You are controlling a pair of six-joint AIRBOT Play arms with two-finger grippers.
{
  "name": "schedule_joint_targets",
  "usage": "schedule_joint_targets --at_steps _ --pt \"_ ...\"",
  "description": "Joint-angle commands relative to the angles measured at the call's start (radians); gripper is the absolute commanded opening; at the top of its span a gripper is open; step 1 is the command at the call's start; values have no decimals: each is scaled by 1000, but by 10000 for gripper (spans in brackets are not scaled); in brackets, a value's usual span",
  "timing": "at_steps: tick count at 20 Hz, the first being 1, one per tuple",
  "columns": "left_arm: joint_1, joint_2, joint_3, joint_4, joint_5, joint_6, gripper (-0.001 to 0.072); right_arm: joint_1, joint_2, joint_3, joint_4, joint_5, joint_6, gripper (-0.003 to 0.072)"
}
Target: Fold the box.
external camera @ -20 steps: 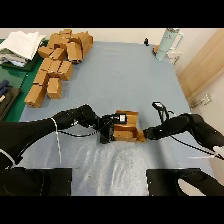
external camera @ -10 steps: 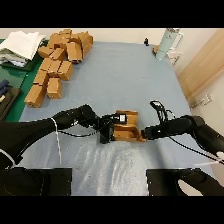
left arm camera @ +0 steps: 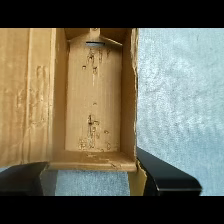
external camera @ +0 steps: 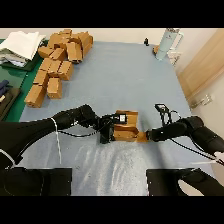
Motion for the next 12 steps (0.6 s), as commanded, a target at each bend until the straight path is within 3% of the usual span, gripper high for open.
schedule_joint_targets --at_steps 1,6,12 --pt "0 0 0 0 0 0 511 1 -57 -8 116 39 -77 4" --pt "0 0 0 0 0 0 510 1 -75 -7 162 42 -122 4" --pt "0 0 0 0 0 0 510 1 -5 -5 180 4 -128 4"
